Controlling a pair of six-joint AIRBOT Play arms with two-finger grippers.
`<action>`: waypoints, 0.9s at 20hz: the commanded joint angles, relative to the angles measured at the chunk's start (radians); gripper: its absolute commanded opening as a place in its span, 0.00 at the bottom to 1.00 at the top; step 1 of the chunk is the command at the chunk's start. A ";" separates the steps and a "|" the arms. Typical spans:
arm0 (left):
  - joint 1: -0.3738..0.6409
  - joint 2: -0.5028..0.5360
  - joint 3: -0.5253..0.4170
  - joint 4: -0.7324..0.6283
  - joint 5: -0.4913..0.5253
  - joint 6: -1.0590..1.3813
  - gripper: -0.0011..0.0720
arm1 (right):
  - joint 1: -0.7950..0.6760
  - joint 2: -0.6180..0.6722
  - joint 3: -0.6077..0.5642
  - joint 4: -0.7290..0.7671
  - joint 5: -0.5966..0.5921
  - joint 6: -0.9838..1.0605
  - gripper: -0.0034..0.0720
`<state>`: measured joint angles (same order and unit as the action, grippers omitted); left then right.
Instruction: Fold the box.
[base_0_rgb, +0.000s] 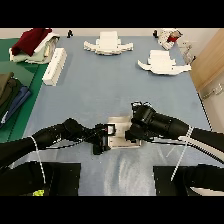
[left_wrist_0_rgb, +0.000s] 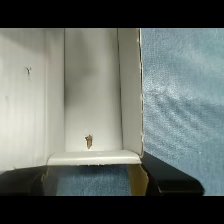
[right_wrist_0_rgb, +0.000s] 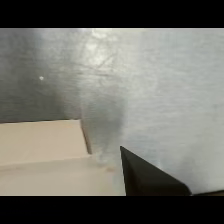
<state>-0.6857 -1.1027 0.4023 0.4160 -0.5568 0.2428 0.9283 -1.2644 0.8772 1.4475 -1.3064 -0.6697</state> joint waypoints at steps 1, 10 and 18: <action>0.001 0.000 0.001 0.000 0.000 -0.001 0.67 | 0.000 0.036 0.024 0.001 -0.058 0.000 0.66; 0.001 0.000 0.001 0.000 0.000 -0.001 0.67 | -0.221 0.248 0.069 -0.103 -0.137 -0.173 0.24; 0.001 0.000 0.001 0.000 0.000 -0.001 0.67 | -0.740 0.003 0.022 0.682 0.188 -0.929 0.05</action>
